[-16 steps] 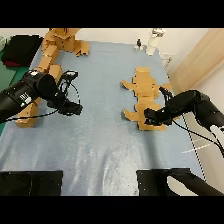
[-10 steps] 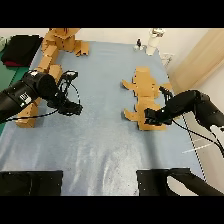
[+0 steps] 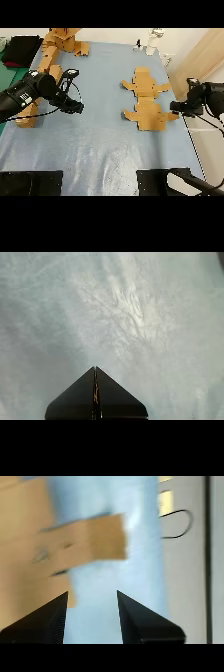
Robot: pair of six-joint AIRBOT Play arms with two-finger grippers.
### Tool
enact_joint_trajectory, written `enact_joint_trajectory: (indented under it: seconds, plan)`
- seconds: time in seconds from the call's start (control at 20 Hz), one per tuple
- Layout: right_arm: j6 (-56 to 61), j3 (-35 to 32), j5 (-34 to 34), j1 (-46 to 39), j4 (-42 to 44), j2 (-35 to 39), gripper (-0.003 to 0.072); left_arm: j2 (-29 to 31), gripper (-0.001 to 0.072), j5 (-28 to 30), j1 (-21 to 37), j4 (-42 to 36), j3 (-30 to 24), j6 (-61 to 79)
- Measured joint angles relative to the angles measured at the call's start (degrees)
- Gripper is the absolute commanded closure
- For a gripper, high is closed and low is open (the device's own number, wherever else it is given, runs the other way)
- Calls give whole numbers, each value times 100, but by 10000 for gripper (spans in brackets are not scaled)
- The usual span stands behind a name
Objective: Fold the box.
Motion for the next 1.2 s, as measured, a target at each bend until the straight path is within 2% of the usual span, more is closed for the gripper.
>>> enact_joint_trajectory:
  seconds: [0.2,0.45,0.5,0.55,0.65,0.7,0.75,0.8,0.85,0.9,1.2]
  plan:
    - [-463,96,511,-590,-55,-535,205,0,697,289,0,-17,0,37]
    - [-1279,122,975,-787,380,-1054,218,-2,697,400,0,-24,0,46]
    - [-1513,133,1080,-798,535,-1137,233,-2,697,402,0,-42,0,46]
    - [-1764,133,1106,-809,704,-1213,286,0,697,407,0,-85,0,50]
    - [-2269,136,1130,-820,1097,-1327,302,0,696,417,0,-199,0,52]
    - [-2533,136,1102,-824,1314,-1364,354,-2,694,417,0,-249,0,52]
    - [-2765,136,1038,-826,1547,-1390,405,0,607,420,0,-319,0,52]
    - [-2992,136,927,-826,1788,-1405,446,-2,212,415,0,-372,0,55]
    - [-3161,136,822,-824,1985,-1421,595,-2,63,404,0,-437,0,57]
    - [-3300,136,680,-824,2166,-1432,678,-2,62,389,0,-501,0,55]
    - [-3692,66,-498,-695,3436,-1375,684,0,62,160,7,-732,33,55]
